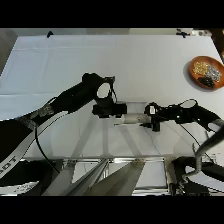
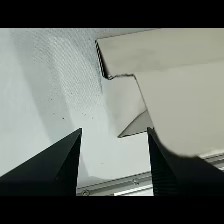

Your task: Fold the box and place the chain.

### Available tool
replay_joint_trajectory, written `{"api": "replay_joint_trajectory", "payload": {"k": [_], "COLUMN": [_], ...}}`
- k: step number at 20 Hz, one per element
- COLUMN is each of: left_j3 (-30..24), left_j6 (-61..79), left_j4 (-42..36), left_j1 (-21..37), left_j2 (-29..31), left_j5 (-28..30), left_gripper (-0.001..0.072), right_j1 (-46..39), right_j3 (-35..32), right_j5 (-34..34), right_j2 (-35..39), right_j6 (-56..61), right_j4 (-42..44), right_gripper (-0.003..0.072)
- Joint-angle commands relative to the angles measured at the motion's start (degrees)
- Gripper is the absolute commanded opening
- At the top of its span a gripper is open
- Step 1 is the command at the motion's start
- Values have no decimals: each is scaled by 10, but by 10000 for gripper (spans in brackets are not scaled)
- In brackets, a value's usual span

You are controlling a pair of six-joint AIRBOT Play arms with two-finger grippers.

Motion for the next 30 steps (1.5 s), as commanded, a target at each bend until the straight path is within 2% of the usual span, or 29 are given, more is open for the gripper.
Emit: {"api": "replay_joint_trajectory", "payload": {"k": [1, 4, 10, 16, 21, 22, 23, 30], "left_j3": [4, 4, 4, 4, 3, 3, 3, 2], "left_j6": [12, 24, 9, -22, -42, -43, -48, -68], "left_j4": [1, 1, 66, 75, 79, 82, 85, 87], "left_j1": [0, -4, -31, -40, -41, -41, -43, -70], "left_j2": [-25, -41, -46, -50, -50, -50, -53, -87], "left_j5": [6, 28, 96, 89, 56, 53, 48, 42], "left_gripper": [455, 456, 456, 456, 456, 439, 390, 394], "right_j1": [0, 0, 0, 0, 0, 0, 0, 0], "right_j3": [0, 0, 0, 0, 0, 0, 0, 0], "right_j5": [0, 0, 0, 0, 0, 0, 0, 0], "right_j2": [0, 0, 0, 0, 0, 0, 0, 0], "right_j6": [0, 0, 0, 0, 0, 0, 0, 0], "right_j4": [0, 0, 0, 0, 0, 0, 0, 0], "right_gripper": [461, 461, 461, 461, 461, 461, 461, 461]}}
